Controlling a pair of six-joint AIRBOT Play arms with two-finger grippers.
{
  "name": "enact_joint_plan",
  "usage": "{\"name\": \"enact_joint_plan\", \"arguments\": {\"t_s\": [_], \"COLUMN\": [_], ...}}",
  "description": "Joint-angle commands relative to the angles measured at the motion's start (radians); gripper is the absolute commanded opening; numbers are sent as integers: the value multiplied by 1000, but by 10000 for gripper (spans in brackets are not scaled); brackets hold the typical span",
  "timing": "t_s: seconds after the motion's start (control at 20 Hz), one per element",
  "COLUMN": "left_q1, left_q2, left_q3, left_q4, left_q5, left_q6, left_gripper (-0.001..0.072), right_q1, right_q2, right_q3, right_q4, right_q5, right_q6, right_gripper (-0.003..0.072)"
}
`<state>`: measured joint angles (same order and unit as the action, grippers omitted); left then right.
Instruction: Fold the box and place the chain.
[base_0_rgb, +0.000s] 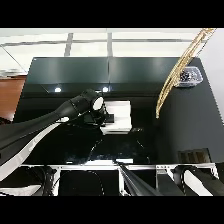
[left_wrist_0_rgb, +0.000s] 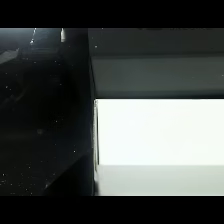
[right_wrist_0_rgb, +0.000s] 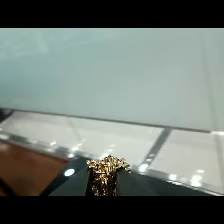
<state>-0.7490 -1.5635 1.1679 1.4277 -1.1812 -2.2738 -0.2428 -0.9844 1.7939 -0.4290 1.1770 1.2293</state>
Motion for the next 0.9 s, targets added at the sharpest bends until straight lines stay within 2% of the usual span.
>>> {"name": "enact_joint_plan", "arguments": {"t_s": [0.0,0.2,0.4,0.85], "left_q1": [1,1,1,1], "left_q2": [0,0,0,0], "left_q3": [0,0,0,0], "left_q4": [0,0,0,4], "left_q5": [-3,-6,-6,-6], "left_q6": [0,0,0,21], "left_gripper": [27,27,26,27], "right_q1": [43,202,354,495], "right_q2": [5,5,-4,-71], "right_q3": [1,0,0,-3], "right_q4": [113,112,-42,-129], "right_q5": [115,145,137,145], "right_q6": [-14,-14,36,69], "right_gripper": [4,5,5,5]}}
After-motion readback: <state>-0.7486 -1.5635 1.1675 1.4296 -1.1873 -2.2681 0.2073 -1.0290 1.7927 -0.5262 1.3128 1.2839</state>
